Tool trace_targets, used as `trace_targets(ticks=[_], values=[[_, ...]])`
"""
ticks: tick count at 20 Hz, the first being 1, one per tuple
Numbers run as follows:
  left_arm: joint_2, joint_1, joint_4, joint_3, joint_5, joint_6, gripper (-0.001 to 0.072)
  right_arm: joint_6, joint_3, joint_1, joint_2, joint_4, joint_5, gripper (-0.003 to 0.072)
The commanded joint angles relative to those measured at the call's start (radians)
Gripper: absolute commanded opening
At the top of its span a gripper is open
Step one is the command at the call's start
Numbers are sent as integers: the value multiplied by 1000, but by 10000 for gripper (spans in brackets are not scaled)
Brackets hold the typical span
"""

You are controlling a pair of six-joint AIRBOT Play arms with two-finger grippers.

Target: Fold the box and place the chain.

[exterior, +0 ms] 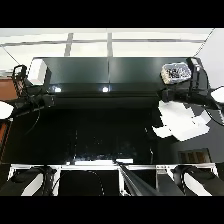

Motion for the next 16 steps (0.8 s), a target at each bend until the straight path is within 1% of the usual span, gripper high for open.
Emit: trace_targets(ticks=[1, 2, 3, 4, 5, 6, 7, 8, 10, 12, 14, 16], values=[[-63, -3, -64, 0, 52, 0, 703, -4, 0, -1, -1, 22, -181, 703], [-89, -2, -70, 0, 43, 0, 703, 10, 1, -6, -5, -10, -219, 703], [-113, -2, -71, 0, 34, 0, 703, 72, 22, -32, -16, -99, -233, 702], [-132, -2, -71, 1, 28, 0, 703, 213, 77, -89, -48, -264, -199, 703], [-144, -2, -71, 0, 25, 0, 703, 384, 164, -174, -102, -460, -118, 702], [-152, -2, -71, 0, 25, 0, 703, 462, 265, -270, -170, -602, -22, 702], [-156, -2, -71, 0, 25, 0, 703, 462, 358, -364, -238, -674, 58, 702], [-158, -2, -71, 0, 25, 0, 703, 418, 455, -459, -312, -690, 148, 702], [-158, -2, -71, 0, 25, 0, 702, 261, 612, -592, -453, -630, 335, 702], [-158, -2, -72, 0, 24, 0, 702, 95, 708, -646, -568, -522, 493, 702], [-158, -2, -80, 0, 16, 0, 702, -50, 724, -643, -644, -467, 602, 702], [-158, -2, -93, 0, 15, 0, 702, -73, 702, -623, -673, -533, 632, 702]])
